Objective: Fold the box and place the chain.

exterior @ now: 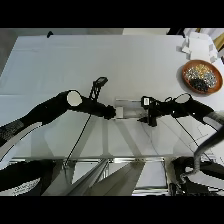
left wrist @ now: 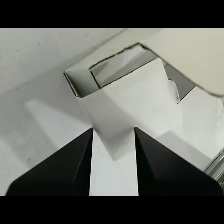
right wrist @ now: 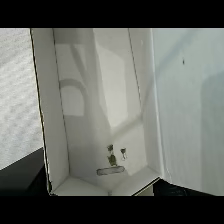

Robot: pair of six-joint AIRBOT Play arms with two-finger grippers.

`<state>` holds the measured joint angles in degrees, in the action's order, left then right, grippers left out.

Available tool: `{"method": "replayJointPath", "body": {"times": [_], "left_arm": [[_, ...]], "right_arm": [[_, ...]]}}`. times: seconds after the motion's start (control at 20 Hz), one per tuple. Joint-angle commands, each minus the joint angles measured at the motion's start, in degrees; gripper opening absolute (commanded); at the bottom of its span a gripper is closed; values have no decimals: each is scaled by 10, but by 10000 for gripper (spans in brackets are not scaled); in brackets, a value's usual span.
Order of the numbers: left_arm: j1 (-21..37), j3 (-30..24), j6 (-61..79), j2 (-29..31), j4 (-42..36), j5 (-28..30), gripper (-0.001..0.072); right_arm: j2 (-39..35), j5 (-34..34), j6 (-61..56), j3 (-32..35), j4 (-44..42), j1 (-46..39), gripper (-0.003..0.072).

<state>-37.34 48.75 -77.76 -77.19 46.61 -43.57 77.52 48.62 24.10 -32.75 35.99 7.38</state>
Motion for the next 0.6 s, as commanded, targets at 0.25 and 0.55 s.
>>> {"method": "replayJointPath", "body": {"times": [0.25, 0.55], "left_arm": [[-39, 78, -149, -61, 66, -31, 401], [-53, 130, -283, -74, 189, -89, 418]], "right_arm": [[0, 0, 0, 0, 0, 0, 269], [0, 0, 0, 0, 0, 0, 269]]}}
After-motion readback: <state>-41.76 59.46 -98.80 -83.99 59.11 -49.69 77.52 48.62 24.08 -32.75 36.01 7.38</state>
